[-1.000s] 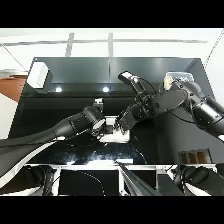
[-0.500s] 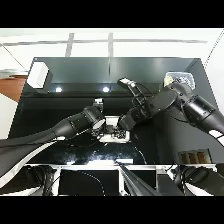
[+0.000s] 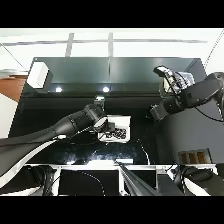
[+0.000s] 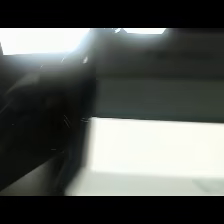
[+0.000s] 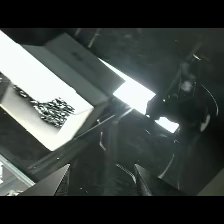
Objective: Fold the box and place the chain.
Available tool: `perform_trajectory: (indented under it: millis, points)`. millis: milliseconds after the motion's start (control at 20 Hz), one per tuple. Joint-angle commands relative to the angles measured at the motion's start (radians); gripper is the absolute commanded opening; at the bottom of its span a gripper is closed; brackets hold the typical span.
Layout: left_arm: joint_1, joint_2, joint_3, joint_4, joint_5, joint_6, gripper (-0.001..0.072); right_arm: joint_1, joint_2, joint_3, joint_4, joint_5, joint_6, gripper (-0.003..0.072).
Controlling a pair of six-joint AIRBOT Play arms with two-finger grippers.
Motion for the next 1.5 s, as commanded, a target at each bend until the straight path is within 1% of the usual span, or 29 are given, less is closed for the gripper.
perform_trajectory:
  millis: [0,100,200,300,400,500,550,600,650,700,750,800,850,900,950,1050,1100,1250,1450]
  points:
    - [0.008,0.039,0.054,0.023,-0.063,0.086,0.0425,-0.041,0.011,0.0,-0.023,-0.012,0.0,0.0477]
    - [0.032,0.1,0.054,0.022,-0.108,0.19,0.0423,-0.042,0.011,0.0,-0.027,-0.011,-0.001,0.0477]
    - [0.059,0.171,0.045,0.027,-0.182,0.331,0.0423,-0.042,0.011,0.0,-0.027,-0.011,-0.001,0.0477]
    - [0.111,0.262,0.006,0.053,-0.239,0.429,0.0422,-0.044,0.011,0.0,-0.031,-0.011,0.0,0.0477]
    - [0.201,0.37,-0.063,0.067,-0.253,0.511,0.0422,-0.044,0.011,0.0,-0.047,-0.011,0.0,0.0477]
    - [0.346,0.491,-0.154,0.056,-0.235,0.562,0.0422,-0.044,0.011,0.0,-0.049,-0.011,0.001,0.0477]
    - [0.42,0.544,-0.199,0.023,-0.201,0.585,0.0422,-0.044,0.011,0.0,-0.041,-0.011,0.001,0.0477]
    - [0.499,0.595,-0.251,-0.05,-0.139,0.657,0.0422,-0.044,0.011,0.0,-0.037,-0.006,0.001,0.0476]
    - [0.568,0.633,-0.3,-0.153,-0.081,0.768,0.0422,-0.044,0.011,0.0,-0.038,0.0,0.001,0.0477]
    - [0.634,0.658,-0.352,-0.313,-0.039,0.977,0.0419,-0.044,0.011,0.0,-0.039,0.012,0.001,0.0477]
    - [0.689,0.663,-0.399,-0.522,-0.058,1.309,0.0418,-0.044,0.011,0.0,-0.039,0.026,0.001,0.0477]
    - [0.724,0.657,-0.442,-0.683,-0.092,1.559,0.0426,-0.043,0.011,0.0,-0.037,0.038,0.001,0.0477]
    - [0.744,0.645,-0.479,-0.774,-0.094,1.696,0.046,-0.043,0.011,0.0,-0.037,0.044,0.001,0.0477]
    - [0.748,0.631,-0.508,-0.798,-0.053,1.807,0.0666,-0.043,0.011,0.0,-0.037,0.047,0.001,0.0477]
    - [0.747,0.616,-0.527,-0.796,0.004,1.878,0.071,-0.043,0.011,0.0,-0.04,0.051,0.001,0.0477]
    - [0.747,0.577,-0.546,-0.795,0.106,2.025,0.071,-0.043,0.011,0.0,-0.043,0.057,0.001,0.0477]
    - [0.746,0.554,-0.546,-0.796,0.126,2.103,0.071,-0.043,0.011,0.0,-0.043,0.06,0.001,0.0476]
    - [0.742,0.475,-0.546,-0.8,0.14,2.4,0.0708,-0.043,0.011,0.0,-0.043,0.065,0.002,0.0477]
    - [0.705,0.354,-0.546,-0.921,0.151,2.623,0.0709,-0.043,0.011,0.0,-0.043,0.066,0.016,0.0477]
